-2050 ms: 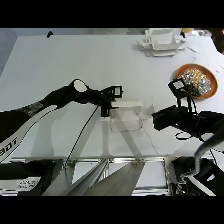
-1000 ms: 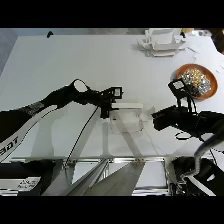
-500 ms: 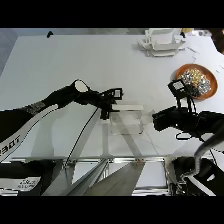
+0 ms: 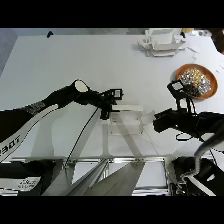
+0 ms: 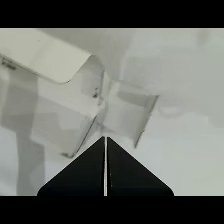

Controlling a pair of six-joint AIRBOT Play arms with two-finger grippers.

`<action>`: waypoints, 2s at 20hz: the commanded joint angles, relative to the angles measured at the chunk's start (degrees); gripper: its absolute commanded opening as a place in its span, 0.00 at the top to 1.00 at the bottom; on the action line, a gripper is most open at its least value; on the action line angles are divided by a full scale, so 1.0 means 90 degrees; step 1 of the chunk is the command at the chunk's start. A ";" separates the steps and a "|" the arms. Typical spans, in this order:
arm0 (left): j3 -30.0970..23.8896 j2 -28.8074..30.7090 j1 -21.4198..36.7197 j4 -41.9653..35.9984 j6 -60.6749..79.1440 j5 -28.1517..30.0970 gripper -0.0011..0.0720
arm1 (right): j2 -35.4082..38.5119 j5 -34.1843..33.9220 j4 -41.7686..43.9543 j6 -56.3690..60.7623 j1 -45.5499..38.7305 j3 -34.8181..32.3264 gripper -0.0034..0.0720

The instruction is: Fold the box and place the chain.

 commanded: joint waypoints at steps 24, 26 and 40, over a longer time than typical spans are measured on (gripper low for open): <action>-0.0005 -0.0005 -0.0007 -0.0012 0.0000 0.0000 0.97 | 0.0010 -0.1122 0.1603 -0.7315 0.0381 -0.1202 0.23; -0.0005 -0.0005 -0.0007 -0.0012 0.0000 0.0002 0.97 | 0.0010 -0.1683 0.1107 -0.7361 0.0544 -0.1600 0.01; -0.0005 -0.0002 -0.0007 -0.0012 0.0000 0.0000 0.97 | -0.1404 -0.3167 0.0933 -0.7427 0.0947 -0.1868 0.02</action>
